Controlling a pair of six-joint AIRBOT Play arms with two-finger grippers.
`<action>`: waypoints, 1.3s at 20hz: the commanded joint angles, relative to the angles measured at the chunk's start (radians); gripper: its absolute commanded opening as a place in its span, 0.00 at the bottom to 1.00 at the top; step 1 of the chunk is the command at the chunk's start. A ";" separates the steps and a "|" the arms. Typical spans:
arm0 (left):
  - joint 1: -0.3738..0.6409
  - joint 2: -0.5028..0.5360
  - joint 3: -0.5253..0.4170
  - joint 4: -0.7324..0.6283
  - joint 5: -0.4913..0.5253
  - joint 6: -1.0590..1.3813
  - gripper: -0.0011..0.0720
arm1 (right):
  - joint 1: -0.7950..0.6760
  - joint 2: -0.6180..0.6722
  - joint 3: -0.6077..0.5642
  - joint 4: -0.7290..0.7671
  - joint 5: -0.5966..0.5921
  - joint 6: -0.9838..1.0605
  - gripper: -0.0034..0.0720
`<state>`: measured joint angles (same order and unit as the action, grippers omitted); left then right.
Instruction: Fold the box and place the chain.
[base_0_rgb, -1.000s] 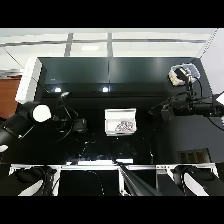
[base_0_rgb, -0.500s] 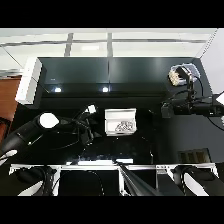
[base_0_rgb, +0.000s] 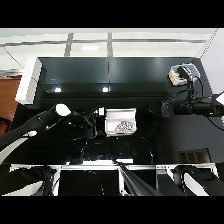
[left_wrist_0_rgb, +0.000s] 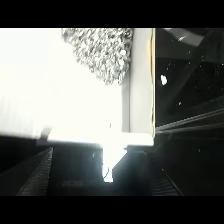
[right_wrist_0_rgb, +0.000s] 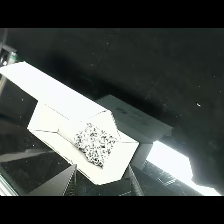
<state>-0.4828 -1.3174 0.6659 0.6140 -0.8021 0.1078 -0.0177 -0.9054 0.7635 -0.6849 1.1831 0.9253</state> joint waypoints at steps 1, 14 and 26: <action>0.002 -0.028 0.008 -0.081 0.002 0.100 0.98 | 0.001 -0.001 0.000 0.001 0.001 0.007 0.53; -0.026 -0.050 0.012 -0.100 0.042 0.102 0.98 | 0.001 -0.001 -0.003 0.002 -0.044 0.006 0.53; -0.048 -0.058 0.024 -0.111 0.047 0.175 0.80 | 0.113 -0.012 -0.071 0.000 -0.397 0.024 0.56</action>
